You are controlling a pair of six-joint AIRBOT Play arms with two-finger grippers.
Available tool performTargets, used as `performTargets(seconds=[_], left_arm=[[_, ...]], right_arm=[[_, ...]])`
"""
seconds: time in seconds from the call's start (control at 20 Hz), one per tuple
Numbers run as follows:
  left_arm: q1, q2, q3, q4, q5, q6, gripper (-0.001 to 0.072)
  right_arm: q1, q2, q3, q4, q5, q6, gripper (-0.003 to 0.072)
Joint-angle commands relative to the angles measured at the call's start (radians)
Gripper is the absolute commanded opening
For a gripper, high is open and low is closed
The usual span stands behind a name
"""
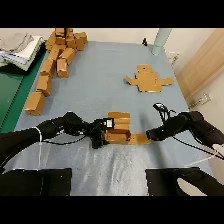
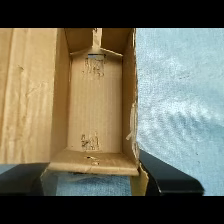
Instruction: Fold the box.
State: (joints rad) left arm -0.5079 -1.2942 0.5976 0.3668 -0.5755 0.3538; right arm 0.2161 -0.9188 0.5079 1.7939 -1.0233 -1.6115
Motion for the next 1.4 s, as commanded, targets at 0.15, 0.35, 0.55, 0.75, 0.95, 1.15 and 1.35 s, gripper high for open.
performTargets(seconds=[0.15, 0.35, 0.55, 0.75, 0.95, 1.15, 1.35], left_arm=[[0.000, 0.001, 0.000, 0.000, 0.000, 0.000, 0.0489], [0.000, 0.001, 0.000, 0.000, 0.000, 0.000, 0.0489], [0.000, 0.001, 0.000, 0.000, 0.000, 0.000, 0.0489], [0.000, 0.001, 0.000, 0.000, 0.000, 0.000, 0.0489], [0.000, 0.001, 0.000, 0.000, 0.000, 0.000, 0.0489], [0.000, 0.001, 0.000, 0.000, 0.000, 0.000, 0.0489], [0.000, 0.001, 0.000, 0.000, 0.000, 0.000, 0.0490]], right_arm=[[-0.010, -0.015, -0.009, 0.248, 0.020, -0.335, 0.0001], [-0.011, -0.029, -0.026, 0.255, 0.066, -0.361, 0.0001], [-0.010, -0.046, -0.026, 0.327, 0.045, -0.380, 0.0001], [-0.010, -0.046, -0.014, 0.439, 0.009, -0.386, 0.0001], [-0.010, -0.046, 0.032, 0.455, -0.022, -0.377, 0.0300], [-0.010, -0.046, 0.071, 0.454, -0.021, -0.344, 0.0309], [0.001, -0.053, 0.074, 0.452, -0.021, -0.290, 0.0490]])
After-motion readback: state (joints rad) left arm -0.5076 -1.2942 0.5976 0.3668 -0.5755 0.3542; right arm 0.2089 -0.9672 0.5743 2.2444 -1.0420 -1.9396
